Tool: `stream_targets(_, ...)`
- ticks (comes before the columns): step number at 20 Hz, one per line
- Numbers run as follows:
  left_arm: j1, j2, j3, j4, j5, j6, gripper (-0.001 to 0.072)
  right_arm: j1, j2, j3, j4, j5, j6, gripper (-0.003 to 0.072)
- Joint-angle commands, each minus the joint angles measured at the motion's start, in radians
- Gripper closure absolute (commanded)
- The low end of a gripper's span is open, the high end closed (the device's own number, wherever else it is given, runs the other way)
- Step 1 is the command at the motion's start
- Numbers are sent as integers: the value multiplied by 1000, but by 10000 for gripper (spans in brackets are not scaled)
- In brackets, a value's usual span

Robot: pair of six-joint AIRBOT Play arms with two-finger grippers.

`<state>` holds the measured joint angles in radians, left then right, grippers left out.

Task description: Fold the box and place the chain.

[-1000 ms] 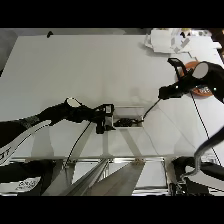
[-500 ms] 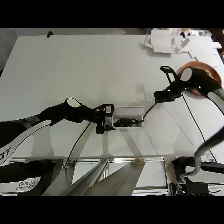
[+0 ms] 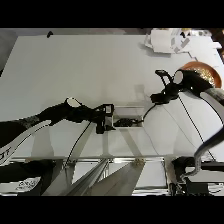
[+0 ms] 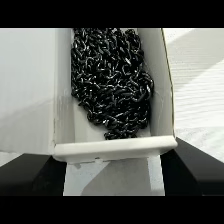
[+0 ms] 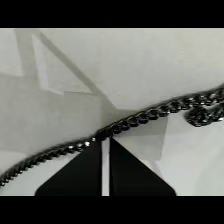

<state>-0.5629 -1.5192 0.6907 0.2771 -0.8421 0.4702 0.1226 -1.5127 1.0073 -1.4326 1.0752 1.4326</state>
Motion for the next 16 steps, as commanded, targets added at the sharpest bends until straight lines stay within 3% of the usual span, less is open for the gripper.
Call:
stream_targets(1,0,1,0,0,0,0,636,1,6,-1,-11,35,-1,669)
stream_targets(6,0,1,0,0,0,0,636,1,136,-1,-11,88,-1,669)
stream_targets(10,0,1,0,0,0,0,636,1,309,-1,31,213,-4,669)
stream_targets(16,0,1,0,0,0,0,636,1,587,-1,382,343,-148,669)
